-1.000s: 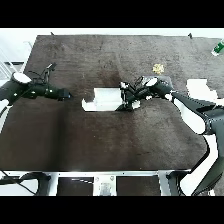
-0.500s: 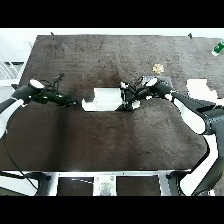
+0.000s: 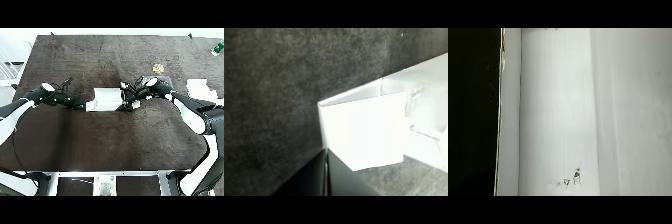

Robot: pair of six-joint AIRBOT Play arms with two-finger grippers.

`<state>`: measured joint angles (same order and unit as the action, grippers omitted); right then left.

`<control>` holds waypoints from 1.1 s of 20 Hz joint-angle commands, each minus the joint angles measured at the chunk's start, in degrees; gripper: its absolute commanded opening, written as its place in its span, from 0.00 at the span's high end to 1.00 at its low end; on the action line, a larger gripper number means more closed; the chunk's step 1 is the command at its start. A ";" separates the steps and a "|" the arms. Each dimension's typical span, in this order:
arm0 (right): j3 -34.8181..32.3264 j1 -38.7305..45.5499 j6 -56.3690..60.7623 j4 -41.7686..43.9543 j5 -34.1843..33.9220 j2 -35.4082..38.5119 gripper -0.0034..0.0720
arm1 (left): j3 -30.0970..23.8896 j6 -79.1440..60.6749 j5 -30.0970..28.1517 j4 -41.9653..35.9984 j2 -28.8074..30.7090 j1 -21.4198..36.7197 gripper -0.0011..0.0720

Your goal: Fold the box and place the chain.

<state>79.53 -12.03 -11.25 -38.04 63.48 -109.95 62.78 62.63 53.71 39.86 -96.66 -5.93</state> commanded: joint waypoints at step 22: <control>-0.02 -0.02 0.11 0.11 0.02 -0.04 0.28 | -0.13 0.61 -1.20 1.25 -0.85 -1.42 0.96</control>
<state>79.53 -12.01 -11.11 -37.91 63.48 -109.95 62.72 62.26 54.39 40.38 -97.12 -6.00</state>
